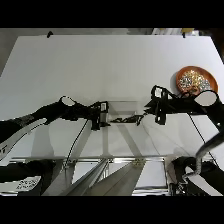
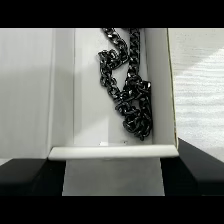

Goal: Fold the box and place the chain.

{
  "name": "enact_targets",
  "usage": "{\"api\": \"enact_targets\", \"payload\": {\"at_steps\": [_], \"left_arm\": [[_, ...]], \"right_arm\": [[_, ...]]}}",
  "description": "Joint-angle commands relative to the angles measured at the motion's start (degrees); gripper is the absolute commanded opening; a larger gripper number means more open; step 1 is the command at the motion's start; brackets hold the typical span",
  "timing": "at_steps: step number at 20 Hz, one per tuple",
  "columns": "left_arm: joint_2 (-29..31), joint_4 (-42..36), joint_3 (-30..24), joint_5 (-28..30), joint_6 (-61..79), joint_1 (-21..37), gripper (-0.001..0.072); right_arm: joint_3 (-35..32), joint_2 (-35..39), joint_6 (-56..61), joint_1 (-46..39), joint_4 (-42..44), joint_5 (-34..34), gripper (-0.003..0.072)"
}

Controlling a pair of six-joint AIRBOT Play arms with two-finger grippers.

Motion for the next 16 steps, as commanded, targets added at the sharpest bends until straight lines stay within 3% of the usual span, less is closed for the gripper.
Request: {"api": "enact_targets", "payload": {"at_steps": [1,7,16], "left_arm": [[0.04,0.0,0.0,0.0,0.0,0.0,0.001],[0.04,0.0,0.0,0.02,0.0,0.0,0.001],[0.04,0.0,-0.02,0.02,0.0,0.0,0.001]], "right_arm": [[-0.39,-4.02,-5.07,-0.76,-1.18,-0.28,0.0153],[-0.42,-9.2,-15.15,3.87,3.72,-0.44,0.015],[-0.42,-11.15,-16.17,5.31,4.2,-1.7,0.0087]]}}
